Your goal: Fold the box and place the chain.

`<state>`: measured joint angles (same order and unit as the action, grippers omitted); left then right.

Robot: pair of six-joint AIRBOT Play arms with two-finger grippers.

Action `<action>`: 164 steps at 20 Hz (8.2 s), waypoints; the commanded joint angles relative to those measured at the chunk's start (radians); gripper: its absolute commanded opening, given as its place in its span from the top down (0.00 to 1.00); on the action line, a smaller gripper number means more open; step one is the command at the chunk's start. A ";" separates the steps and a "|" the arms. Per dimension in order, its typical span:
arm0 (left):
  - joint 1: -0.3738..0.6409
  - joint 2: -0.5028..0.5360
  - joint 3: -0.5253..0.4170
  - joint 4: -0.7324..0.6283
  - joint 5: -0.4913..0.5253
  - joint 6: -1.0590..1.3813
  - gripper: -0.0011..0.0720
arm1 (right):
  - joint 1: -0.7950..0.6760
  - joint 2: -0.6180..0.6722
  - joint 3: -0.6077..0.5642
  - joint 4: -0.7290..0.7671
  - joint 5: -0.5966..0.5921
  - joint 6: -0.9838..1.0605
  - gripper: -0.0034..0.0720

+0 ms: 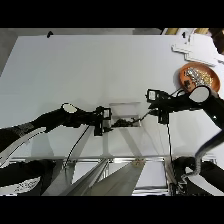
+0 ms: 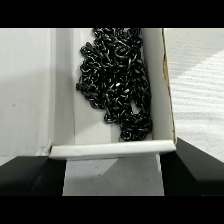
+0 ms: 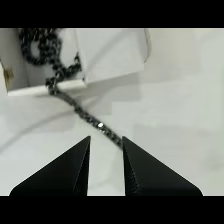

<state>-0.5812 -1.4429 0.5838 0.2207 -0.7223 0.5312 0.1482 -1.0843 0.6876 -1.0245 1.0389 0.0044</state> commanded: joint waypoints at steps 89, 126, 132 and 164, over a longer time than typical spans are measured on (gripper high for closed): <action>0.000 0.000 0.000 0.000 0.000 0.000 0.97 | 0.065 -0.229 -0.011 0.116 -0.138 -0.197 0.61; 0.000 0.000 0.000 0.000 0.000 0.000 0.97 | 0.211 0.286 -0.045 0.085 0.131 0.156 0.94; 0.000 0.000 0.000 0.000 0.000 0.000 0.97 | 0.452 0.277 -0.045 0.187 -0.226 0.237 0.94; 0.000 0.000 0.000 0.000 0.000 0.000 0.97 | 0.019 0.075 -0.263 0.221 -0.194 -0.309 0.46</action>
<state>-0.5812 -1.4429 0.5838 0.2207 -0.7223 0.5312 0.1719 -0.9634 0.4564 -0.8925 0.8650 -0.1566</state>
